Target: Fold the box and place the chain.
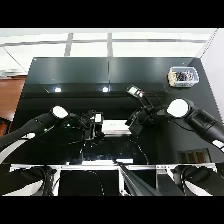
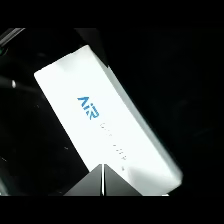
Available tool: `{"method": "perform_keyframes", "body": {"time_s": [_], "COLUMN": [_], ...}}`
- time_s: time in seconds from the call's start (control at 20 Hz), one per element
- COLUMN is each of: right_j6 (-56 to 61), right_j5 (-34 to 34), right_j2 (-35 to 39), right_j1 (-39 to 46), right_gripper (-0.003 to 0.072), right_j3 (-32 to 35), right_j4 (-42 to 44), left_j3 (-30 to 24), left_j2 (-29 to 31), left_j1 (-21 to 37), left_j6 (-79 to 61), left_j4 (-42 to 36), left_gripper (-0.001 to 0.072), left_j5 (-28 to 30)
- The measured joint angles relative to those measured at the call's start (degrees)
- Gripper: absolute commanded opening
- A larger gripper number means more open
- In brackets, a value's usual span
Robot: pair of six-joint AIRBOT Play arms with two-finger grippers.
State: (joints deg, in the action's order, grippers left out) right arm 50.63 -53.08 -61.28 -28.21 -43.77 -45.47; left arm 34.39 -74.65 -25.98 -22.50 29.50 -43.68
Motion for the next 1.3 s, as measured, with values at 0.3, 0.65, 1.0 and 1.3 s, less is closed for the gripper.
{"method": "perform_keyframes", "body": {"time_s": [0.3,0.65,1.0,1.3], "right_j6": [7.9,8.0,6.4,7.6], "right_j5": [4.4,5.3,-2.0,-12.2], "right_j2": [-6.0,-10.3,-7.1,3.1], "right_j1": [0.4,0.6,4.5,18.2], "right_gripper": [0.0016,0.0016,0.0016,0.0016], "right_j3": [3.9,4.5,0.4,-2.1], "right_j4": [13.7,14.7,13.6,8.2], "left_j3": [0.0,0.0,0.1,1.0], "left_j2": [0.0,0.0,0.0,4.9], "left_j1": [0.0,0.0,0.0,1.0], "left_j6": [0.0,0.1,0.3,7.8], "left_j4": [0.0,0.0,0.1,2.6], "left_gripper": [0.0355,0.0355,0.0671,0.072], "left_j5": [0.0,-0.1,0.0,-0.8]}}
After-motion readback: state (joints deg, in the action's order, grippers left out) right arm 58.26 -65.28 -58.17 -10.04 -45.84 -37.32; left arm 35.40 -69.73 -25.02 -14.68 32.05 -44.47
